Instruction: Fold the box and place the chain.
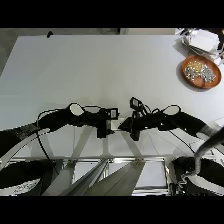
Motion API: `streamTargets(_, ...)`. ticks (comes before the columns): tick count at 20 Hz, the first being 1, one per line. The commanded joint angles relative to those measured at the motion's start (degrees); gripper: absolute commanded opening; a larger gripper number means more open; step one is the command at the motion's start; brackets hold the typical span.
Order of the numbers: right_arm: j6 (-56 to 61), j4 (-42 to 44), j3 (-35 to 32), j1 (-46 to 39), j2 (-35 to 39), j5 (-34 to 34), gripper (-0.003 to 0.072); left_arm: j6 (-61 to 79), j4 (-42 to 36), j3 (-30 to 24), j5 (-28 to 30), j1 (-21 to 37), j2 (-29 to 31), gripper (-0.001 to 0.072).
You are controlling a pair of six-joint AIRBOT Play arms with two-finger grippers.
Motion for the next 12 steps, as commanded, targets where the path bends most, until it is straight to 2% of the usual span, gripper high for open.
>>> streamTargets(1,2.03,0.44,1.77,-0.04,8.63,-0.39,0.0007,0.55,0.63,0.0,-0.2,0.02,0.07,0.032)
streamTargets(4,12.07,-7.69,7.32,-2.14,17.0,-1.25,0.0007,0.52,0.63,0.0,-0.22,0.02,0.07,0.032)
streamTargets(6,26.6,-18.49,11.91,-5.29,21.4,-1.33,0.0007,0.52,0.63,0.0,-0.2,0.02,0.07,0.032)
streamTargets(8,46.45,-33.68,16.13,-9.11,24.5,0.68,0.0007,0.52,0.63,0.0,-0.2,0.02,0.07,0.032)
streamTargets(10,62.88,-48.83,19.89,-13.14,25.75,7.26,0.0007,0.52,0.63,0.0,-0.2,0.02,0.07,0.032)
streamTargets(12,71.87,-59.45,22.62,-17.66,25.77,17.77,0.0007,0.52,0.63,0.0,-0.2,0.02,0.07,0.032)
